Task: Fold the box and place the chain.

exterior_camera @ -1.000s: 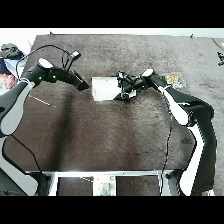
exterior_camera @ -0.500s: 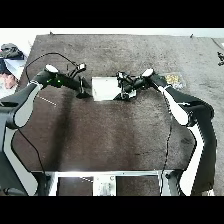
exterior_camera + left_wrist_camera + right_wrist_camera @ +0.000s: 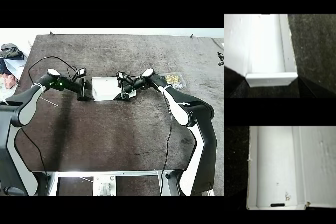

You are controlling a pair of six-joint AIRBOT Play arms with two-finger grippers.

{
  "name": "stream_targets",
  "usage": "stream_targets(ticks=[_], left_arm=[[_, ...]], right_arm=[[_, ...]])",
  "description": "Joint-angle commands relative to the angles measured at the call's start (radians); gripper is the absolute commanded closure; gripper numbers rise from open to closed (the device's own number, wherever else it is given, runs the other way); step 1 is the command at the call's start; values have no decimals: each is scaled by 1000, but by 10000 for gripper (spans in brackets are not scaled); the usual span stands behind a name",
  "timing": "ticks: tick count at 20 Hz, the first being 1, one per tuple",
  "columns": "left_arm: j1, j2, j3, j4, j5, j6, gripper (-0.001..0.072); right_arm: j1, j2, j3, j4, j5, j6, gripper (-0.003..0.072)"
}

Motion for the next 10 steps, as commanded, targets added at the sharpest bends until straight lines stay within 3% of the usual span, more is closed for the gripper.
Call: stream_targets(ticks=[1,10], left_arm=[[-3,-6,1,-37,6,28,-11],[-13,-55,1,-79,21,33,-11]], right_arm=[[0,0,0,0,0,0,412],[0,0,0,0,0,0,412]])
